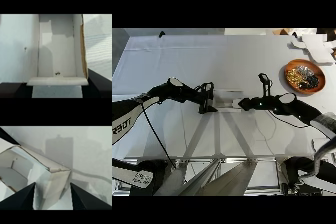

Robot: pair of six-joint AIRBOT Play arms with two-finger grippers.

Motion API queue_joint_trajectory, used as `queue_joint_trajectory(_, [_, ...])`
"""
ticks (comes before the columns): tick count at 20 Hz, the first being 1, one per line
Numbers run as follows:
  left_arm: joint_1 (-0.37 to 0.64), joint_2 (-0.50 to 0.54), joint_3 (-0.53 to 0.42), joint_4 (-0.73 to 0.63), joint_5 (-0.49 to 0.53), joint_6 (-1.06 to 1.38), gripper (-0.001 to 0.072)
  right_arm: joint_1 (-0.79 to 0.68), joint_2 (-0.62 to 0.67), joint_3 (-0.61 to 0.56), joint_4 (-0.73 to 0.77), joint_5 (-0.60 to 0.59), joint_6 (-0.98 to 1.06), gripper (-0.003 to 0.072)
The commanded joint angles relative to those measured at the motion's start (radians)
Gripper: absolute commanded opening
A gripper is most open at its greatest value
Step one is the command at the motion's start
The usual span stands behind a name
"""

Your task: Fold the box and place the chain.

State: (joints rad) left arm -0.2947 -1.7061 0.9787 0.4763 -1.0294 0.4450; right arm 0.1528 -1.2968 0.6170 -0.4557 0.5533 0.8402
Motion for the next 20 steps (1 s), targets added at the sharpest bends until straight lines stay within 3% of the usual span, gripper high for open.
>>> queue_joint_trajectory(1, [0.0, 0.001, 0.0, 0.0, 0.001, 0.0, 0.0493, 0.056, 0.003, 0.025, -0.273, -0.068, 0.258, 0.0488])
queue_joint_trajectory(5, [0.0, 0.001, 0.0, 0.0, 0.0, 0.0, 0.0493, 0.1, 0.003, 0.093, -0.615, -0.047, 0.648, 0.0487])
queue_joint_trajectory(8, [0.0, 0.001, 0.0, 0.0, 0.0, 0.0, 0.0493, 0.143, 0.003, 0.146, -0.816, 0.04, 0.852, 0.048])
queue_joint_trajectory(14, [0.0, 0.001, 0.0, 0.0, 0.0, 0.0, 0.0493, 0.232, -0.017, 0.22, -1.05, 0.137, 1.189, 0.047])
queue_joint_trajectory(20, [0.0, 0.001, 0.0, 0.0, 0.0, 0.0, 0.0493, 0.335, -0.156, 0.377, -1.266, 0.277, 1.453, 0.0468])
